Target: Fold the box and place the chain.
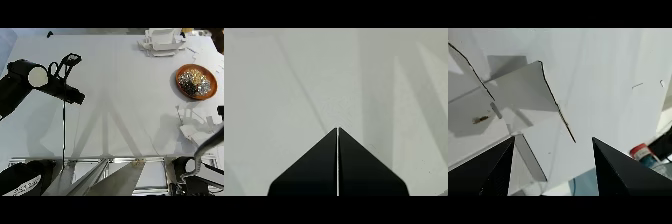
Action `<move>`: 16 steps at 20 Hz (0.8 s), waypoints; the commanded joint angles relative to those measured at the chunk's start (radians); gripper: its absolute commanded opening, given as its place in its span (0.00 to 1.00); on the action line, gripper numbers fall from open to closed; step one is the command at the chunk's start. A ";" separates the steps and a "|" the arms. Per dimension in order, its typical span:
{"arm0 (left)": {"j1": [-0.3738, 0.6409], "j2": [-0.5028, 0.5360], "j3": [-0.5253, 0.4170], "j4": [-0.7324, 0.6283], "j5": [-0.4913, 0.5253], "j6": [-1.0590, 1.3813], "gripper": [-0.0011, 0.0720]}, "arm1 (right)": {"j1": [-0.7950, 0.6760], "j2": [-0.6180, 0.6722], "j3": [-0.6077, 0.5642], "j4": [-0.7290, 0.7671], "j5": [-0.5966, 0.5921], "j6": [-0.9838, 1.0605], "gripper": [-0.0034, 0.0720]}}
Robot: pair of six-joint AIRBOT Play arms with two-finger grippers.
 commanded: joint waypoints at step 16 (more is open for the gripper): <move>0.000 0.001 0.000 0.000 0.000 0.000 0.03 | 0.154 -0.062 0.002 0.027 0.005 -0.032 0.06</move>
